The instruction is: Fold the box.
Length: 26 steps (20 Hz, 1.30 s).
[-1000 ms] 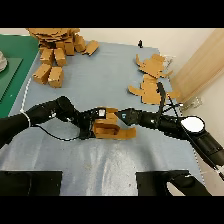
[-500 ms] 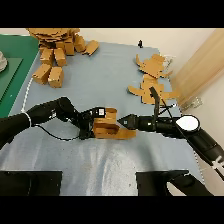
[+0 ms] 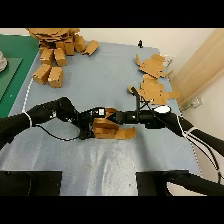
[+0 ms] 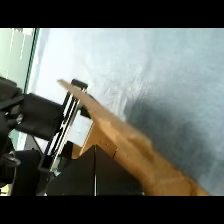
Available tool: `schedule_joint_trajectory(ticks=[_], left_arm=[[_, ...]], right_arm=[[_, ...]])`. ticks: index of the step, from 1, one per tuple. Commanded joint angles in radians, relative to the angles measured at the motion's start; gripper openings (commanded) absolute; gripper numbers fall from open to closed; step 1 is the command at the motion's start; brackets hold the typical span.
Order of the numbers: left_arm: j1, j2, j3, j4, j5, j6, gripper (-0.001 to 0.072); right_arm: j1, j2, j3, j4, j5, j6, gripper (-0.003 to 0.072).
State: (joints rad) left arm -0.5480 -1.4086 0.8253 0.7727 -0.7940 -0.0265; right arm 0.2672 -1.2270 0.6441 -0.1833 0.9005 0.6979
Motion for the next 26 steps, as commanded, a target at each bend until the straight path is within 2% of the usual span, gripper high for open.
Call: schedule_joint_trajectory(ticks=[1,6,14,17,20,21,23,24,25,26], left_arm=[[-0.001,-0.002,-0.001,-0.002,-0.001,0.0,0.048],[-0.001,-0.001,-0.001,-0.002,-0.002,0.0,0.048],[-0.001,-0.001,-0.001,-0.002,-0.001,0.0,0.0481],[-0.001,-0.001,-0.001,-0.002,-0.001,0.0,0.0481],[-0.001,-0.001,-0.001,-0.002,-0.001,0.0,0.048],[-0.001,-0.001,-0.001,-0.002,-0.001,0.0,0.0481],[-0.001,-0.001,-0.001,-0.002,-0.001,0.0,0.0481],[-0.001,-0.001,-0.001,-0.003,-0.001,0.0,0.048],[-0.001,-0.001,-0.001,-0.003,-0.001,0.0,0.0481],[-0.001,-0.001,-0.001,-0.003,-0.001,0.0,0.048]], right_arm=[[0.0,-0.116,0.051,-0.019,-0.032,-0.076,0.0003],[-0.001,-0.19,0.05,-0.127,-0.073,-0.066,0.0003],[-0.026,-0.186,0.056,-0.227,-0.113,-0.071,0.0003],[-0.026,-0.087,0.063,-0.354,-0.095,-0.059,0.0003],[-0.025,0.105,0.063,-0.666,-0.043,0.151,0.0005],[-0.024,0.159,0.063,-0.758,-0.005,0.21,0.0028],[-0.022,0.234,0.063,-0.829,0.108,0.199,0.0238],[-0.022,0.251,0.063,-0.832,0.163,0.158,0.0377],[-0.018,0.256,0.062,-0.832,0.204,0.112,0.0424],[-0.002,0.255,0.06,-0.849,0.223,0.063,0.0432]])
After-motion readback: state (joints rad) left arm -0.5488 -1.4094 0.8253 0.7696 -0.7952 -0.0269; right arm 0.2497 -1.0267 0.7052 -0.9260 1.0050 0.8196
